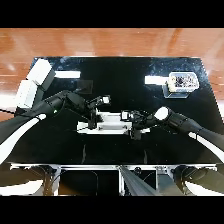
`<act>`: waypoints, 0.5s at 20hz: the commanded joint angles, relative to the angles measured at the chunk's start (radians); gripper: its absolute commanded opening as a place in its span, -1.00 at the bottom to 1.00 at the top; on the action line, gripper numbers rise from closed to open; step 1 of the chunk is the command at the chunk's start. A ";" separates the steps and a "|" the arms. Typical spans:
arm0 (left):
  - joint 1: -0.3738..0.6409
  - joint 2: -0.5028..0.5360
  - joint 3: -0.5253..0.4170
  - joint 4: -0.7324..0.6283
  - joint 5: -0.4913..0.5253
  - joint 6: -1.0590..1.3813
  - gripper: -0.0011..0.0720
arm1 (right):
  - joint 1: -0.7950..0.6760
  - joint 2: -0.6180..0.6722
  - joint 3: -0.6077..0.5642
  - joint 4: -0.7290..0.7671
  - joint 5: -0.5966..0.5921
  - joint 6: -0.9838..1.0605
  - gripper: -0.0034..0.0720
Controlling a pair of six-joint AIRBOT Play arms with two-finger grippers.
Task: Fold the box and place the chain.
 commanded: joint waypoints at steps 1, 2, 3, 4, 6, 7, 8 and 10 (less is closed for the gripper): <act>0.000 0.000 0.001 0.000 0.001 0.000 -0.93 | 0.001 0.001 0.000 0.000 0.006 -0.010 0.36; 0.000 0.000 0.001 0.000 0.002 0.000 -0.93 | 0.001 0.001 0.000 0.000 0.006 -0.010 0.36; 0.000 0.000 0.001 0.000 0.002 0.000 -0.93 | 0.001 0.001 0.000 0.000 0.006 -0.010 0.36; 0.000 0.000 0.001 0.000 0.003 0.000 -0.93 | 0.001 0.001 0.000 0.000 0.006 -0.010 0.37; 0.000 0.000 0.001 0.000 0.009 0.000 -0.93 | 0.001 0.001 0.000 0.000 0.006 -0.010 0.37; 0.000 0.000 0.001 0.000 0.010 0.000 -0.92 | 0.001 0.001 0.000 0.000 0.005 -0.010 0.37; 0.000 0.000 0.002 0.000 0.017 0.000 -0.91 | 0.001 0.001 0.000 0.000 0.005 -0.010 0.37; 0.000 0.001 0.003 -0.001 0.054 0.000 -0.78 | 0.001 0.001 0.000 0.000 0.006 -0.009 0.37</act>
